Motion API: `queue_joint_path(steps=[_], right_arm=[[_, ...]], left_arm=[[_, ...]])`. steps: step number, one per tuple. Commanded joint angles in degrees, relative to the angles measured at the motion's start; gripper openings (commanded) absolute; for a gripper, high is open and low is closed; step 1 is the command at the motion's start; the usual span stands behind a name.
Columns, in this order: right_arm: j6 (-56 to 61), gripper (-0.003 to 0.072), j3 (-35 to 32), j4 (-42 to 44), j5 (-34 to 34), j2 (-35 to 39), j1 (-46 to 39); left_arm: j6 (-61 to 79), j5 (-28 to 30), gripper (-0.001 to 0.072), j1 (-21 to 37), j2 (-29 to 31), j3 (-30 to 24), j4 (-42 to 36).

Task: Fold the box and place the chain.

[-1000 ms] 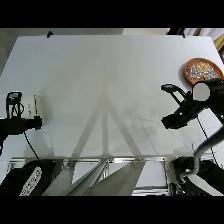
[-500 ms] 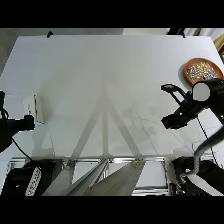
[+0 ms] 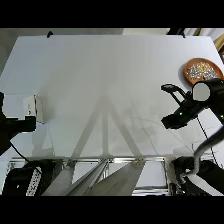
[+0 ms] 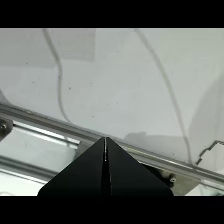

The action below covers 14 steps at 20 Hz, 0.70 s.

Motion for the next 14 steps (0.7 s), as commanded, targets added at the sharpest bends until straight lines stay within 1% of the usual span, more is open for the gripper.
queue_joint_path(steps=[1, 3, 14], right_arm=[[0.0, 0.0021, 0.0, 0.0, 0.0, 0.0, 0.0], [0.0, 0.0021, 0.0, 0.0, 0.0, 0.0, 0.0], [0.0, 0.0021, 0.0, 0.0, 0.0, 0.0, 0.0]], left_arm=[[0.3, -0.9, 0.0694, 0.0, 0.1, -0.6, -0.4], [0.3, -1.8, 0.0694, 0.0, 0.1, -1.1, -0.9], [0.3, -3.0, 0.0693, 0.0, 0.2, -1.2, -1.6]])
